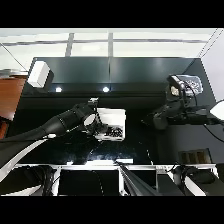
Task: Fold the box and place the chain.
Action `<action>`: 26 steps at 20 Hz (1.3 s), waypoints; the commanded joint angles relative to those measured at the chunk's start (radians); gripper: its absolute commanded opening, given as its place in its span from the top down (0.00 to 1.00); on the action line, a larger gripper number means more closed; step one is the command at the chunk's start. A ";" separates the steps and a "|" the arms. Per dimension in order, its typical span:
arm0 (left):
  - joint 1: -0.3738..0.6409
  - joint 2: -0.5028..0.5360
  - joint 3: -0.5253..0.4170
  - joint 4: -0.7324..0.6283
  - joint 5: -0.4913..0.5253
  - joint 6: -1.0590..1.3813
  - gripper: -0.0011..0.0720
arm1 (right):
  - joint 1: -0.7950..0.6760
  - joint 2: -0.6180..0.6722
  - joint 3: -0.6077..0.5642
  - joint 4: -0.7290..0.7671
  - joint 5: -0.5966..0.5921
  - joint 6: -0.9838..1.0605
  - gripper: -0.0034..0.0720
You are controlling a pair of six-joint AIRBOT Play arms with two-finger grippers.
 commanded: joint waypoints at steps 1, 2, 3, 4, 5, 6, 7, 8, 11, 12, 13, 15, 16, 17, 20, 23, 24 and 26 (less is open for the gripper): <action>0.000 0.000 0.000 -0.016 0.025 -0.025 0.94 | -0.076 0.014 0.002 -0.016 0.103 0.003 0.14; 0.001 0.000 0.000 -0.015 0.023 -0.026 0.94 | -0.076 0.014 0.002 -0.012 0.095 0.003 0.14; 0.001 0.000 0.000 -0.014 0.024 -0.027 0.95 | -0.075 0.014 0.002 -0.013 0.087 0.003 0.14; 0.001 0.000 0.003 -0.013 0.023 -0.035 0.95 | -0.074 0.014 0.002 -0.013 0.080 0.003 0.14; 0.001 0.000 0.008 -0.011 0.021 -0.038 0.95 | -0.073 0.014 0.002 -0.012 0.077 0.003 0.14; 0.001 0.000 0.014 -0.006 0.016 -0.043 0.95 | -0.072 0.014 0.002 -0.012 0.077 0.002 0.14; 0.000 0.000 0.021 0.000 0.013 -0.056 0.95 | -0.072 0.014 0.002 -0.013 0.077 0.002 0.14; 0.001 0.000 0.027 0.005 0.014 -0.067 0.95 | -0.072 0.014 0.002 -0.013 0.076 0.000 0.14; 0.003 -0.005 0.031 0.016 0.014 -0.112 0.95 | -0.072 0.014 0.001 -0.013 0.057 -0.001 0.14; 0.003 -0.009 0.031 0.019 -0.001 -0.112 0.95 | -0.072 0.014 0.000 -0.013 0.053 -0.001 0.14; 0.003 -0.013 0.031 0.019 -0.020 -0.113 0.95 | -0.072 0.013 0.000 -0.013 0.053 -0.001 0.14; 0.003 -0.018 0.031 0.015 -0.032 -0.143 0.95 | -0.072 0.014 0.000 -0.013 0.051 -0.001 0.14; 0.003 -0.018 0.031 0.014 -0.023 -0.150 0.95 | -0.072 0.014 0.000 -0.012 0.052 -0.001 0.14; 0.003 -0.018 0.031 0.014 -0.021 -0.150 0.95 | -0.072 0.014 0.000 -0.012 0.052 -0.001 0.14; 0.003 -0.018 0.031 0.015 -0.014 -0.124 0.94 | -0.072 0.014 0.000 -0.012 0.051 -0.001 0.14; 0.003 -0.018 0.031 0.017 -0.010 -0.103 0.94 | -0.072 0.014 0.000 -0.012 0.051 -0.001 0.14; 0.003 -0.018 0.031 0.020 -0.009 -0.103 0.94 | -0.072 0.014 0.000 -0.012 0.051 0.000 0.14; 0.003 -0.018 0.031 0.025 -0.010 -0.099 0.94 | -0.072 0.014 0.000 -0.012 0.051 -0.001 0.14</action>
